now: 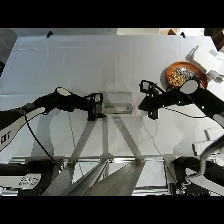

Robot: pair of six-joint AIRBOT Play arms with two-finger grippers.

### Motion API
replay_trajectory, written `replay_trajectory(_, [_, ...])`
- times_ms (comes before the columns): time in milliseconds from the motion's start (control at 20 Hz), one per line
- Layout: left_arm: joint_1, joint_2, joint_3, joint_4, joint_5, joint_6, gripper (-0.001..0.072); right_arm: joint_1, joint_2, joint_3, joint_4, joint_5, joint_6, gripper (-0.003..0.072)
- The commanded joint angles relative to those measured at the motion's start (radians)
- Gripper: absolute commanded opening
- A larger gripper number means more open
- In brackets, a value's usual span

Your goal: Fold the box and place the chain.

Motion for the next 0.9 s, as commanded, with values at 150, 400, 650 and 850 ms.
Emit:
replay_trajectory(150, [0.0, 0.0, 0.0, 0.0, 0.0, -0.001, 0.0213, 0.0, -0.095, -0.03, 0.146, -0.082, -0.311, 0.021])
replay_trajectory(400, [0.0, 0.001, 0.0, 0.0, 0.0, -0.003, 0.0213, 0.0, -0.161, -0.03, 0.25, -0.084, -0.411, 0.0212])
replay_trajectory(650, [0.0, 0.001, 0.0, 0.0, 0.0, -0.003, 0.0213, 0.0, -0.169, -0.03, 0.257, -0.039, -0.433, 0.0143])
replay_trajectory(850, [0.0, 0.001, 0.0, 0.0, 0.0, -0.003, 0.0213, 0.001, -0.169, -0.03, 0.321, -0.024, -0.465, 0.0103])
